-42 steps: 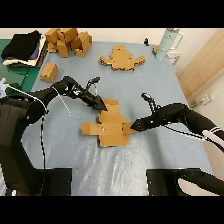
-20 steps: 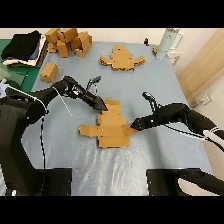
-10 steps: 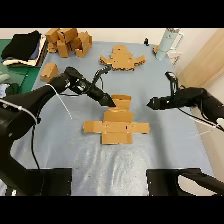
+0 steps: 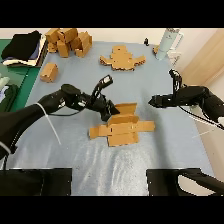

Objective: Fold the box.

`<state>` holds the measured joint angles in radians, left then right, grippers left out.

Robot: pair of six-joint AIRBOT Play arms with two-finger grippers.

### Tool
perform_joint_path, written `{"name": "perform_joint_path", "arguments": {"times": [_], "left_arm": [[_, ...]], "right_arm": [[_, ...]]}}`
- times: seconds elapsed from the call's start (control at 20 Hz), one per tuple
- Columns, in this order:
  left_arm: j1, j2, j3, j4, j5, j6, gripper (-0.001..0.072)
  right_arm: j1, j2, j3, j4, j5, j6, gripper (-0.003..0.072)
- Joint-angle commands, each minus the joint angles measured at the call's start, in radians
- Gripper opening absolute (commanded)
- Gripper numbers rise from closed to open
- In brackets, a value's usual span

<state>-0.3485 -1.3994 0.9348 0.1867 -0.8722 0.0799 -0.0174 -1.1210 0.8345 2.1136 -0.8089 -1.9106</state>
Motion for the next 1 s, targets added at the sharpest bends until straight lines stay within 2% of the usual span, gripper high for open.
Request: {"name": "perform_joint_path", "arguments": {"times": [0.0,0.55,0.95], "left_arm": [[-0.025,0.036,-0.090,-0.029,0.073,0.095,0.0008],[-0.026,0.034,-0.099,-0.029,0.086,0.112,0.0014],[-0.026,0.034,-0.099,0.027,0.070,0.111,0.0016]], "right_arm": [[0.001,-0.002,-0.001,0.033,0.012,0.003,0.0230],[0.001,-0.002,-0.001,0.034,0.012,0.000,0.0230],[0.001,-0.002,-0.001,0.033,0.012,-0.001,0.0230]]}}
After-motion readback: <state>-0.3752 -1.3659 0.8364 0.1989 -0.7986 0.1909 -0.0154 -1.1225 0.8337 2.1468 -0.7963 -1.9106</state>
